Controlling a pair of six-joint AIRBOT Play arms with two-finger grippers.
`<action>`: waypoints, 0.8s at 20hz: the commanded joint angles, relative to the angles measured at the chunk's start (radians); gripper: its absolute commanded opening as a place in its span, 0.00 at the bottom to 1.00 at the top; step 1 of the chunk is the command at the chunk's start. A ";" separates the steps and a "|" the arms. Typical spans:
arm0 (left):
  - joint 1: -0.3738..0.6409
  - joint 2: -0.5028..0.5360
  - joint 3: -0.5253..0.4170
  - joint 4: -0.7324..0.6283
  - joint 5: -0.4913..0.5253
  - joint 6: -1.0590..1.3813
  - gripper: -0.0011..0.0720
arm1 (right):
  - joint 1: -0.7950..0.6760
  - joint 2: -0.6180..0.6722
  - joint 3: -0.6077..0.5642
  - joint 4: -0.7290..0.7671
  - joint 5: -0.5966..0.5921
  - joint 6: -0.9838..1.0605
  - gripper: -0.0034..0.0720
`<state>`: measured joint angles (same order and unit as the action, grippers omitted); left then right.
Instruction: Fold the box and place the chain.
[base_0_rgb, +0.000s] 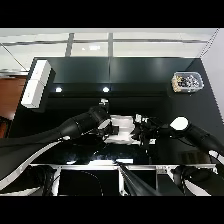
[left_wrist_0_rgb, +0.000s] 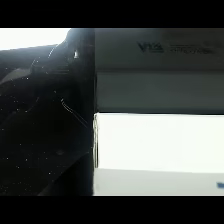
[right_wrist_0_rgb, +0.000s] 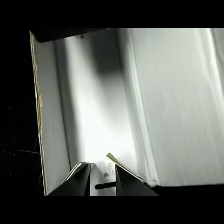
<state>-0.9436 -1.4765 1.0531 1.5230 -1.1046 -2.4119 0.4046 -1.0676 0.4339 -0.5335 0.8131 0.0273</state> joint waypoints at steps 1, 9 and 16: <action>0.000 0.000 0.000 -0.002 0.003 0.000 0.06 | 0.003 -0.027 0.000 0.032 -0.013 0.003 0.28; 0.000 0.000 0.000 -0.002 0.003 0.000 0.06 | 0.002 -0.026 0.000 0.027 -0.010 0.008 0.19; 0.000 0.000 0.000 -0.005 0.001 0.000 0.06 | -0.149 0.174 0.087 -0.514 0.200 0.793 0.06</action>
